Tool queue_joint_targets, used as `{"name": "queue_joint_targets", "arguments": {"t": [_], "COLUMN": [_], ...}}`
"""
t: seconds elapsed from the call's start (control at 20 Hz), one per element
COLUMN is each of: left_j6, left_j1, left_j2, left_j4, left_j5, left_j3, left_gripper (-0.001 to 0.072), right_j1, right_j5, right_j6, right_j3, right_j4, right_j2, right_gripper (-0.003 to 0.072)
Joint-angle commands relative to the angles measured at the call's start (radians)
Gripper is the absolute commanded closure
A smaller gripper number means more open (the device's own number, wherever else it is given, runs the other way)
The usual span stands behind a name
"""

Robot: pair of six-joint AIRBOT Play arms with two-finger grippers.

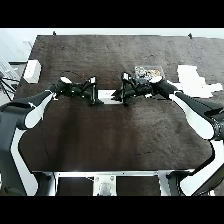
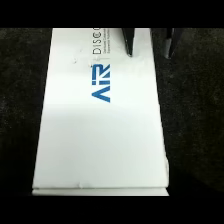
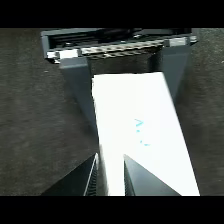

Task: Fold the box and place the chain.

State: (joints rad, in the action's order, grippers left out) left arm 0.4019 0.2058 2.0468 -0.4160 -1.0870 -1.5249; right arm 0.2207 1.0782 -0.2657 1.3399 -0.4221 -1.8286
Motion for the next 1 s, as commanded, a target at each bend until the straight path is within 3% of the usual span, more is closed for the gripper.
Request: {"name": "queue_joint_targets", "arguments": {"t": [0.0, 0.45, 0.65, 0.7, 0.95], "left_j6": [-0.004, -0.004, -0.004, -0.004, -0.003], "left_j1": [-0.001, -0.001, -0.001, -0.001, -0.001], "left_j2": [0.000, 0.000, 0.000, 0.000, 0.000], "left_j4": [0.002, 0.002, 0.002, 0.002, 0.002], "left_j5": [0.005, 0.005, 0.005, 0.005, 0.005], "left_j3": [0.000, 0.000, 0.000, 0.000, 0.000], "left_gripper": [0.0360, 0.0359, 0.0359, 0.0359, 0.0360], "right_j1": [0.000, -0.024, -0.029, -0.028, -0.021], "right_j5": [0.033, 0.100, -0.020, -0.027, -0.032], "right_j6": [0.003, 0.026, 0.162, 0.195, 0.353], "right_j3": [-0.002, 0.023, 0.023, 0.023, 0.029], "right_j4": [0.004, 0.199, 0.120, 0.094, -0.021], "right_j2": [-0.001, 0.000, -0.011, -0.016, -0.038], "right_gripper": [0.0491, 0.0494, 0.0503, 0.0580, 0.0625]}}
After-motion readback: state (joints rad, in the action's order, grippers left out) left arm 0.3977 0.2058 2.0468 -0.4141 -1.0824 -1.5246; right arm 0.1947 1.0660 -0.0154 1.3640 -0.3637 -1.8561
